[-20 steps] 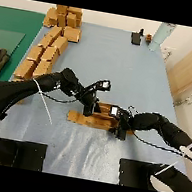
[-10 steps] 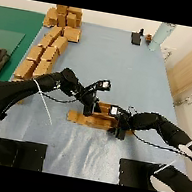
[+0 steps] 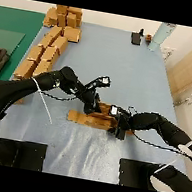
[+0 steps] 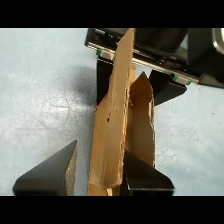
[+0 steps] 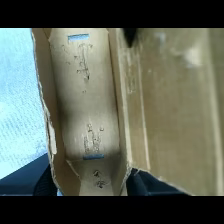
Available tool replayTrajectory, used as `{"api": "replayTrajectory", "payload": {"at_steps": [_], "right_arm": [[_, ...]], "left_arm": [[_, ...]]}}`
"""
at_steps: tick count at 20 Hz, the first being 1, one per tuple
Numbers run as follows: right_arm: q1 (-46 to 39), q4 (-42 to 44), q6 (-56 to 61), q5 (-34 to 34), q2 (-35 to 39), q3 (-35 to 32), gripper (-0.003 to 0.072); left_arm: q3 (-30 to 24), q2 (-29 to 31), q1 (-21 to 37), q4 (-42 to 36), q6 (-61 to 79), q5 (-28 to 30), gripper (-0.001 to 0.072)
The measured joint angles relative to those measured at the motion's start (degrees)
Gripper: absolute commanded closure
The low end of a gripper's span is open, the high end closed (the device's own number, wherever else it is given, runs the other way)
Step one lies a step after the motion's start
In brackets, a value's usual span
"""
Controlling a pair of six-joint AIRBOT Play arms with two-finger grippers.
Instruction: Fold the box.
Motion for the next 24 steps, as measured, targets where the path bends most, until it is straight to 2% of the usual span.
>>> {"api": "replayTrajectory", "payload": {"at_steps": [1, 2, 3, 4, 5, 6, 7, 12, 16, 24], "right_arm": [[0.0, 0.0, 0.0, 0.0, 0.0, 0.0, 0.0237], [0.0, 0.0, 0.0, 0.0, 0.0, 0.0, 0.0237], [0.0, 0.0, 0.0, 0.0, 0.0, 0.0, 0.0237], [0.0, 0.0, 0.0, 0.0, 0.0, 0.0, 0.0236], [0.0, 0.0, 0.0, 0.0, 0.0, 0.0, 0.0225], [0.0, 0.0, 0.0, 0.0, 0.0, 0.0, 0.0158], [0.1, 0.0, 0.0, 0.0, 0.0, 0.0, 0.0129], [0.1, 0.0, -0.3, 0.0, 0.0, 0.0, 0.013], [0.1, -0.1, -0.7, -0.1, 0.0, 0.1, 0.013], [2.4, -0.7, -0.8, -0.1, 0.1, 0.2, 0.013]], "left_arm": [[0.1, 0.6, 0.3, 0.7, -1.9, -0.3, 0.0393], [0.2, 1.2, 0.6, 2.3, -4.0, -0.2, 0.0332], [0.2, 2.2, 1.0, 4.7, -6.8, -0.7, 0.0119], [0.3, 3.2, 1.4, 7.1, -9.9, -1.1, 0.0041], [0.3, 4.3, 1.8, 9.8, -13.5, -1.7, 0.0041], [0.3, 5.6, 2.3, 12.9, -17.5, -2.6, 0.0041], [0.4, 6.7, 2.8, 15.5, -20.9, -2.9, 0.0041], [0.4, 10.5, 4.3, 22.6, -29.7, -7.0, 0.005], [0.4, 11.3, 4.6, 24.0, -32.7, -9.7, 0.0051], [0.4, 11.6, 4.7, 24.8, -34.1, -10.6, 0.0051]]}}
